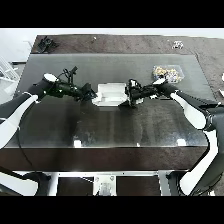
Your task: Fold the box and place the chain.
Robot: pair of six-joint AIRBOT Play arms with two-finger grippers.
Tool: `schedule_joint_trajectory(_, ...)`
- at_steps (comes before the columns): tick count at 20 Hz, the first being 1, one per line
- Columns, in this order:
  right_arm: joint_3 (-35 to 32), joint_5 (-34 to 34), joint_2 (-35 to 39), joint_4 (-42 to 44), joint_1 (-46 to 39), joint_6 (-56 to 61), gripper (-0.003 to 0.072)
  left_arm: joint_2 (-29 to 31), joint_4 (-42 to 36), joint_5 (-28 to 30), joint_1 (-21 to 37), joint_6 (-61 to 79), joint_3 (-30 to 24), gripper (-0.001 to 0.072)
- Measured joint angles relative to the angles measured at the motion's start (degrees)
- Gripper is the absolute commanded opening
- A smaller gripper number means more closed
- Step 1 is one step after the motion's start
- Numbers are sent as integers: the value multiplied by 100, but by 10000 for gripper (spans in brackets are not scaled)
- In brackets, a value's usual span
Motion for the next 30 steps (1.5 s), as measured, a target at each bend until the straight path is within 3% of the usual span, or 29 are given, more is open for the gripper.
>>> schedule_joint_trajectory(8, 0, 0, 0, 0, 0, 0, 576, 511, 640, -286, 509, -90, -363, 198)
schedule_joint_trajectory(16, 0, 2, 0, 0, 0, 0, 576, 492, 579, 391, 538, 160, -1023, 197)
schedule_joint_trajectory(17, 0, 2, 0, 0, 0, 0, 576, 450, 476, 470, 514, 240, -1038, 164)
schedule_joint_trajectory(18, 0, 2, 0, 0, 0, 0, 576, 404, 356, 568, 490, 337, -1047, 64)
schedule_joint_trajectory(19, 0, 2, 0, 0, 0, 0, 576, 348, 275, 651, 463, 433, -1060, 22)
schedule_joint_trajectory(30, 0, 2, 0, 0, 0, 0, 576, 7, -96, 1316, 260, 713, -977, 23)
